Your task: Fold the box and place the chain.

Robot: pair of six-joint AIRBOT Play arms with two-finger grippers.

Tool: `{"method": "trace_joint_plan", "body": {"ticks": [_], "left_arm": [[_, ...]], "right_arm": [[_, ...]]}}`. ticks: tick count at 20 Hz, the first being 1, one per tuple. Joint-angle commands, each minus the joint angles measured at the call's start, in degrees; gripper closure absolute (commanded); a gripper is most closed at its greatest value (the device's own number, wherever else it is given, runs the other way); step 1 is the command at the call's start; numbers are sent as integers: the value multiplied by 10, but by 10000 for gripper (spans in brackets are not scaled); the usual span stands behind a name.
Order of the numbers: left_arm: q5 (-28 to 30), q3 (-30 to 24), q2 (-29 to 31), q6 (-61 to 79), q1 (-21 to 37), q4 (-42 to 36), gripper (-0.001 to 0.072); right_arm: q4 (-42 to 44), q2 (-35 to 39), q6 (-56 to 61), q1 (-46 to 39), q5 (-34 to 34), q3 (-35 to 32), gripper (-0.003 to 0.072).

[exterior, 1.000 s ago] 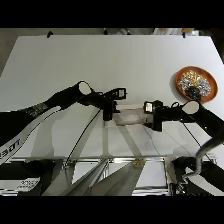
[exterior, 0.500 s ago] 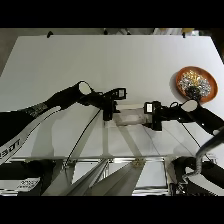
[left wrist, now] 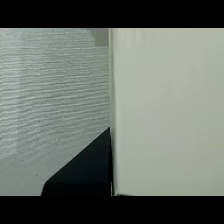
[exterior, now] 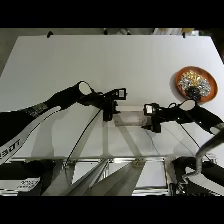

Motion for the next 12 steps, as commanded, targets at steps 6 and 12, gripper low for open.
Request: {"method": "trace_joint_plan", "body": {"ticks": [6,12], "left_arm": [[2,0,0,0,0,0,699],[2,0,0,0,0,0,699]], "right_arm": [[-9,-3,10,15,3,-6,11],[11,-7,9,15,0,-6,28]]}}
